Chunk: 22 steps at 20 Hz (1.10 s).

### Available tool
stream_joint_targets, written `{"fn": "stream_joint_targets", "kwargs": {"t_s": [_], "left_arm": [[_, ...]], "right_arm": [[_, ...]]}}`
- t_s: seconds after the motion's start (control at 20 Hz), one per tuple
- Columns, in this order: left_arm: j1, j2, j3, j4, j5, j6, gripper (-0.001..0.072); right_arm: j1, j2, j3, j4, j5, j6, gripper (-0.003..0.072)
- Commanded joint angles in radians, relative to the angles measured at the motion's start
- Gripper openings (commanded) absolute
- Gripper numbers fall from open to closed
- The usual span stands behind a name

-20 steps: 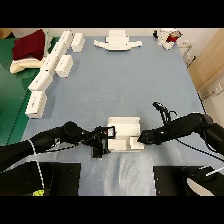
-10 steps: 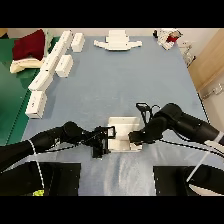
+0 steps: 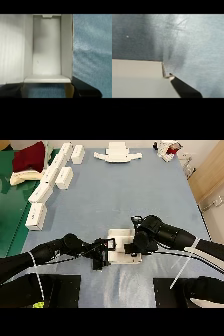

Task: Fold the box.

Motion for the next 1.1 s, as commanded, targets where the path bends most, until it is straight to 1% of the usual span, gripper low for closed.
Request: {"fn": "stream_joint_targets", "kwargs": {"t_s": [0.0,0.1,0.15,0.65,0.7,0.75,0.8,0.9,1.0,1.05], "left_arm": [[0.0,0.0,0.001,0.0,0.0,0.0,0.0465],[0.0,0.0,0.001,0.0,0.0,0.0,0.0464],[0.0,0.0,0.001,0.0,0.0,0.0,0.0465],[0.0,0.0,0.001,0.0,0.0,0.0,0.0464],[0.0,0.0,0.001,0.0,0.0,0.0,0.0464],[0.0,0.0,0.001,0.0,0.0,0.0,0.0465],[0.0,0.0,0.001,0.0,0.0,0.0,0.0464],[0.0,0.0,0.001,0.0,0.0,0.0,0.0465],[0.0,0.0,0.001,0.0,0.0,0.0,0.0464],[0.0,0.0,0.001,0.0,0.0,0.0,0.0464]], "right_arm": [[0.003,-0.01,0.003,-0.03,0.0,0.043,0.0254],[0.003,-0.01,0.004,-0.027,0.0,0.043,0.0033],[0.003,-0.01,0.003,-0.027,0.001,0.043,0.0007],[0.003,-0.01,0.004,-0.001,0.0,0.042,0.0011],[0.003,-0.01,0.004,0.0,0.0,0.042,0.0152],[0.003,-0.01,0.003,0.004,0.0,0.042,0.0318],[0.003,-0.01,0.004,0.01,0.0,0.042,0.036],[0.003,-0.01,0.004,0.011,0.0,0.042,0.037],[0.003,-0.01,0.004,0.011,0.0,0.042,0.0428],[0.003,-0.01,0.004,0.011,0.0,0.042,0.0428]]}}
